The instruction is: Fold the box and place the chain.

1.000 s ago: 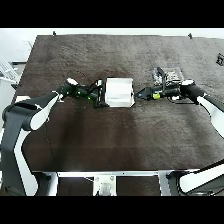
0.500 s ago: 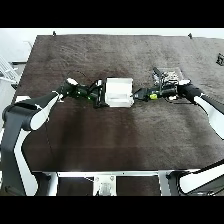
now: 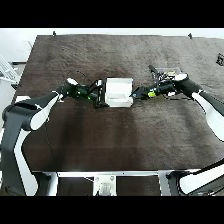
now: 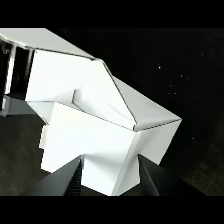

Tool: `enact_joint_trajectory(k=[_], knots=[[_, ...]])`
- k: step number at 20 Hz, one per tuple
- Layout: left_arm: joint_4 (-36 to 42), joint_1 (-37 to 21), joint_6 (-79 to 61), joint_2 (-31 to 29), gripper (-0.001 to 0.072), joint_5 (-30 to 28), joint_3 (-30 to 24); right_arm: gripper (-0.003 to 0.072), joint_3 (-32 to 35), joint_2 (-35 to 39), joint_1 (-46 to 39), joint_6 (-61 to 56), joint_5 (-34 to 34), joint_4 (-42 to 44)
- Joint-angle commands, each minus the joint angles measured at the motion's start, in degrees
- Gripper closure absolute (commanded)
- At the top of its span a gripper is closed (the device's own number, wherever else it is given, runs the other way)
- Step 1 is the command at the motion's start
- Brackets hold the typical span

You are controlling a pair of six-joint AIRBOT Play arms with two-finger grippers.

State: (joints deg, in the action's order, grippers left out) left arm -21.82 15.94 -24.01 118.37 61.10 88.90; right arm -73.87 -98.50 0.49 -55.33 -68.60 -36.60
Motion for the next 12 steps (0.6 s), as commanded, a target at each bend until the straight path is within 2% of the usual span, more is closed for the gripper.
enact_joint_trajectory(k=[1, 9, 12], knots=[[-0.02, -0.02, 0.00, -0.04, 0.0290, 0.00, -0.02, 0.0274, -2.82, 0.04, 2.60, -7.23, 0.20, -8.72], [-0.02, -0.02, 0.00, -0.04, 0.0291, 0.02, -0.02, 0.0275, -6.51, 0.00, 8.04, -15.74, 3.80, -16.83], [-0.02, -0.02, 0.00, -0.04, 0.0290, 0.02, -0.02, 0.0275, -7.08, 0.00, 10.32, -22.86, 6.29, -23.50]])
